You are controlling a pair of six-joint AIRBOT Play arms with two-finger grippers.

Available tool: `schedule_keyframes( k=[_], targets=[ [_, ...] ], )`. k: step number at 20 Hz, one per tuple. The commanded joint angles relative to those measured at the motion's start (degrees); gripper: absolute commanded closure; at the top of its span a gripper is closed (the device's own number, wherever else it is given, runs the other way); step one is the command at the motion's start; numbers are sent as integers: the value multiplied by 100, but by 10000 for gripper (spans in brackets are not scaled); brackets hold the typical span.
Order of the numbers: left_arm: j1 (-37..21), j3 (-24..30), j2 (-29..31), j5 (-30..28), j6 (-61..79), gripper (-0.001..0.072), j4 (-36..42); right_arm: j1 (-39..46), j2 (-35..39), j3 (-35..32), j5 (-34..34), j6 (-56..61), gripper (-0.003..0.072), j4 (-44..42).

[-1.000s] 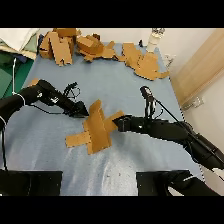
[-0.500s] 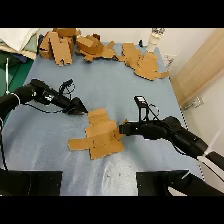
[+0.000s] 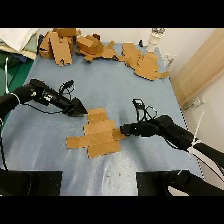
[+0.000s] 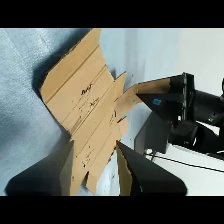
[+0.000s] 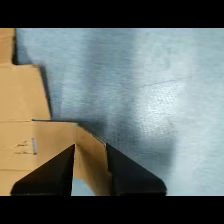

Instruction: Fold the box.

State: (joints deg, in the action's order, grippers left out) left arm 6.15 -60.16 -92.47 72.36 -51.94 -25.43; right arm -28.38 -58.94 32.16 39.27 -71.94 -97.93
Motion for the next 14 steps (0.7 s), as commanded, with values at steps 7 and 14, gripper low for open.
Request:
schedule_keyframes(
  k=[7, 14],
  targets=[
    [-7, -2, 0, 74, -11, 307, 4, 391, -57, 13, 50, -2059, 377, -1462],
    [-7, -2, 2, 210, -11, 307, 2, 393, -411, 59, 144, -2450, 378, -1587]
  ],
)
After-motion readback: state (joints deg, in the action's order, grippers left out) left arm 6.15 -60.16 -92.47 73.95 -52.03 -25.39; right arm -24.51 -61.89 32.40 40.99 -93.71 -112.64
